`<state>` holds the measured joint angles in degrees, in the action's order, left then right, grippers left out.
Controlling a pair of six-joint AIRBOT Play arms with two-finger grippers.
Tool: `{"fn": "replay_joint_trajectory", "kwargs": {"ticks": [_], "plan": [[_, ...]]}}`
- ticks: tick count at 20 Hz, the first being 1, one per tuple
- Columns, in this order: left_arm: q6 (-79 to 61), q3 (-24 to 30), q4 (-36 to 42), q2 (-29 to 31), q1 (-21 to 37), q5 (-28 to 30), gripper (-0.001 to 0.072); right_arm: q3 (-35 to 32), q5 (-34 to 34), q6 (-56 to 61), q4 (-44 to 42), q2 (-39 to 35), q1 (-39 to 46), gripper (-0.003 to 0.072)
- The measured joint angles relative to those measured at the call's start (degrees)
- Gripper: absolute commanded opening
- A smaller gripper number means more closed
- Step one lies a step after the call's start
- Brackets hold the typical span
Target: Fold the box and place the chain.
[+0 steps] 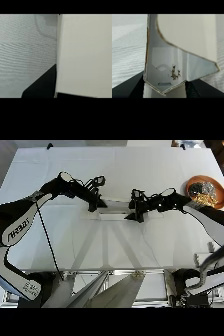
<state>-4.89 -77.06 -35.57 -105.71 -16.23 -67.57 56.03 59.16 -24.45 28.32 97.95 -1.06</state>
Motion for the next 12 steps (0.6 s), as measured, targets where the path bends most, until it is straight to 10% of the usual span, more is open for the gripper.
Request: {"fn": "replay_joint_trajectory", "kwargs": {"ticks": [7,10,12], "plan": [[0.52,0.02,1.22,0.0,0.04,0.0,0.0079,0.0,0.07,0.0,0.0,0.0,0.0,0.0242],[2.14,-0.02,2.82,0.13,0.04,0.46,0.0543,-0.07,0.31,-0.24,0.2,0.0,-0.04,0.0242],[3.02,-0.02,3.19,0.15,0.07,0.42,0.065,-0.07,0.39,-0.35,0.22,0.0,-0.07,0.0242]]}}
